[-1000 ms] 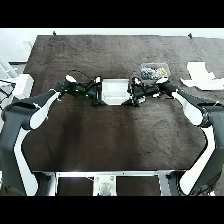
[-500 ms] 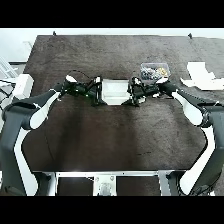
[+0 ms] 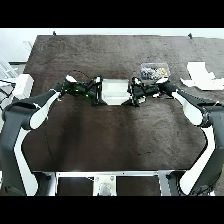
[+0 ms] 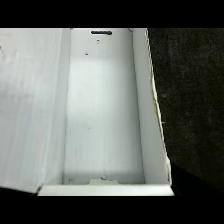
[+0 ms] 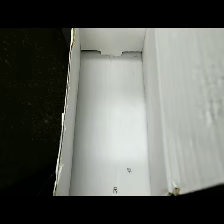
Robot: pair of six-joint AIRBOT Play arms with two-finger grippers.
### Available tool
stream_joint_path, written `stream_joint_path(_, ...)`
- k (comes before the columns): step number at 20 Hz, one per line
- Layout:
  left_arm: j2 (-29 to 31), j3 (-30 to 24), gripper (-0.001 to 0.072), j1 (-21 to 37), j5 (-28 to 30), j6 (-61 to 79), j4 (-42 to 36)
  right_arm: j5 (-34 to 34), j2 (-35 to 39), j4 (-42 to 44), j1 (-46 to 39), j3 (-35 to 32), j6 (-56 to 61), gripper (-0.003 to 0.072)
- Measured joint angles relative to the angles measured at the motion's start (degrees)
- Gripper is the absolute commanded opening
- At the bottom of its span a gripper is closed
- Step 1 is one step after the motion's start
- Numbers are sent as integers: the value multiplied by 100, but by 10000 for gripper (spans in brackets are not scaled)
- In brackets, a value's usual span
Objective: Fold the box and place the chain.
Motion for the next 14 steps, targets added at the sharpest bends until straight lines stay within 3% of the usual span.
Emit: stream_joint_path(14, 0, -2, 455, 0, 15, -7, -39, 0, 0, 44, 0, 0, -11, 583)
